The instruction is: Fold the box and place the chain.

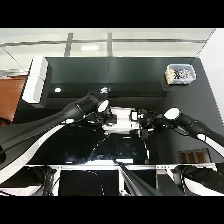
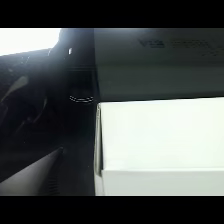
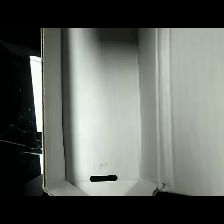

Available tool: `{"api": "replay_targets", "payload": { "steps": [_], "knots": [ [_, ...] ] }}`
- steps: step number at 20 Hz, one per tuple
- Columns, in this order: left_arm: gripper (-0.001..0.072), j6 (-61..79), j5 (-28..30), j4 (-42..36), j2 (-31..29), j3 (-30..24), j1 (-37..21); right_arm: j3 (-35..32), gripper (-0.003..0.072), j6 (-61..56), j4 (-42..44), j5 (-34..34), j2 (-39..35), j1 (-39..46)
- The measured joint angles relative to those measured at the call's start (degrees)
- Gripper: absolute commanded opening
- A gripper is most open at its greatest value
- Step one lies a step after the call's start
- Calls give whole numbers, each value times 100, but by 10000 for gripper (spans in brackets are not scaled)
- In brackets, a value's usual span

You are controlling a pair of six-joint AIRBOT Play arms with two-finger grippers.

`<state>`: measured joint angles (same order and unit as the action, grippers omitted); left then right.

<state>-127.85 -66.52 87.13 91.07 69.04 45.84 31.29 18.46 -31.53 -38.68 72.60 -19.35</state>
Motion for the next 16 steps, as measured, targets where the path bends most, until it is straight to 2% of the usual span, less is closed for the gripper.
{"api": "replay_targets", "payload": {
  "steps": [16],
  "knots": [
    [489,-61,-315,98,210,138,-4,0,345,2,0,61,0,0]
  ]
}}
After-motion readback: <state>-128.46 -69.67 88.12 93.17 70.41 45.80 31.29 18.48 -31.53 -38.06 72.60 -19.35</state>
